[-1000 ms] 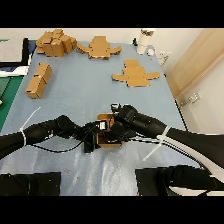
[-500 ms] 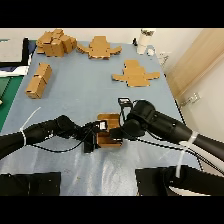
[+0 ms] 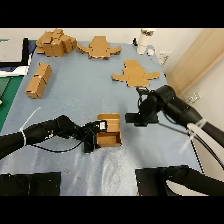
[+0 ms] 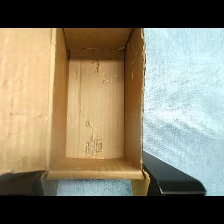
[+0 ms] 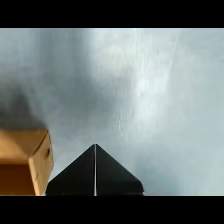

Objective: Fold the box.

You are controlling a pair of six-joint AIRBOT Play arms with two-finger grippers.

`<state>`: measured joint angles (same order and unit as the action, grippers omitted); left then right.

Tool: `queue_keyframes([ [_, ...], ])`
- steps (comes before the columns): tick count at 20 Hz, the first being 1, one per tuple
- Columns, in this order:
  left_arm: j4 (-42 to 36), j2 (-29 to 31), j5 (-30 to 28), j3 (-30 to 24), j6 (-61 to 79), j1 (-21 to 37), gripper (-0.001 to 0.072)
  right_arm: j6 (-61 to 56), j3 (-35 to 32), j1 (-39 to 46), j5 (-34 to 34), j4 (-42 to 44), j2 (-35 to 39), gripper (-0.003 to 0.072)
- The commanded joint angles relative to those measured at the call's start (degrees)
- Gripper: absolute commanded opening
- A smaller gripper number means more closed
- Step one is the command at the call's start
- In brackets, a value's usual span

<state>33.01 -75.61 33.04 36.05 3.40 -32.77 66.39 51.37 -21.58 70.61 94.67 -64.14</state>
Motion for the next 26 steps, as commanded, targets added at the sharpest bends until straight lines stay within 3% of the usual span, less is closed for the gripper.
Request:
queue_keyframes([
  [1,0.0,0.0,0.0,0.0,0.0,0.0,0.0512,26.3,0.0,14.1,-9.6,27.7,-9.0,0.0003],
  [3,0.0,0.0,0.0,0.0,0.0,0.0,0.0512,48.3,0.7,15.6,-7.8,44.1,-14.7,0.0001],
  [6,0.0,0.0,0.0,0.0,0.0,0.0,0.0512,62.7,1.3,14.2,0.2,55.7,-18.7,0.0001],
  [9,0.0,0.0,0.0,0.0,0.0,0.0,0.0512,70.6,0.9,10.6,2.8,54.8,-15.9,0.0003],
  [12,0.0,0.0,0.0,0.0,0.0,0.0,0.0512,72.1,-1.7,6.4,0.9,52.3,-9.7,0.0003],
  [20,0.0,0.0,0.0,0.0,0.0,0.0,0.0512,68.6,-15.2,-4.1,-14.7,36.9,4.0,0.0004],
  [26,0.0,0.0,0.0,0.0,0.0,0.0,0.0512,68.7,-18.4,-10.3,-24.9,33.2,11.5,0.0004],
])
